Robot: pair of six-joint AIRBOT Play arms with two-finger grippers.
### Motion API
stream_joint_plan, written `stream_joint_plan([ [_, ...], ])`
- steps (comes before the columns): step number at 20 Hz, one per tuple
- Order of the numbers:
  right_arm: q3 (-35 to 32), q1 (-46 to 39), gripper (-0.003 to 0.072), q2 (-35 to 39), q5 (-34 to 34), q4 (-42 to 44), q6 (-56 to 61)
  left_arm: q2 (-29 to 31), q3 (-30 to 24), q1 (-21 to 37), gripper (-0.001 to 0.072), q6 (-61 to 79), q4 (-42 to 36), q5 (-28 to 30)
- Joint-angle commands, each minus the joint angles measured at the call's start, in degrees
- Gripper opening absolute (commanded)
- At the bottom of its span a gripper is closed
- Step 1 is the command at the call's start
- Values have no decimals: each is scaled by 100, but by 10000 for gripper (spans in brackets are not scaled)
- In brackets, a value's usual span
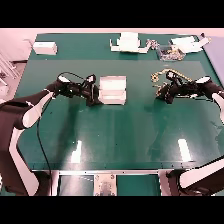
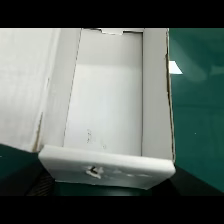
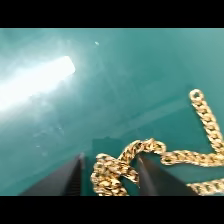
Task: Fold the box and place the chain.
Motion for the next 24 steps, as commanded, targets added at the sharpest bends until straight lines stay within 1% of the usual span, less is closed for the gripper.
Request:
stream_joint_plan([
  [1, 28, -48, 236, -94, -46, -232, 7, 2, 0, 4, 338, 2, 0, 2],
  [2, 39, -90, 178, -94, -44, -262, 46, 2, 0, 4, 338, 2, 0, 2],
  [3, 63, -116, 80, -94, -46, -282, 149, 2, 0, 4, 338, 2, 2, 0],
  [4, 94, -131, 25, -92, -42, -282, 225, 2, 0, 4, 338, 0, 2, 0],
  [5, 140, -131, 11, -92, -39, -282, 319, 2, 0, 4, 338, 2, 2, 0],
  [7, 229, -96, 12, -52, 52, -157, 330, 2, 0, 4, 338, 2, 2, 0],
  [10, 317, -44, 11, 155, 160, 422, 393, 2, 0, 4, 338, 2, 0, 0],
  [12, 317, -24, 10, 433, 210, 721, 389, 2, 0, 4, 338, 2, 2, 0],
  [17, 319, -15, 10, 1080, 579, 997, 435, 2, 0, 4, 338, 2, 0, 0],
  [20, 319, 26, 10, 1414, 1049, 1504, 525, 2, 0, 4, 338, 2, 2, 2],
  [22, 319, 184, 9, 1692, 1285, 1897, 614, 2, 0, 4, 338, 2, 2, 0],
  [24, 319, 483, 10, 1958, 1300, 2015, 785, 2, 0, 4, 338, 2, 2, 0],
])
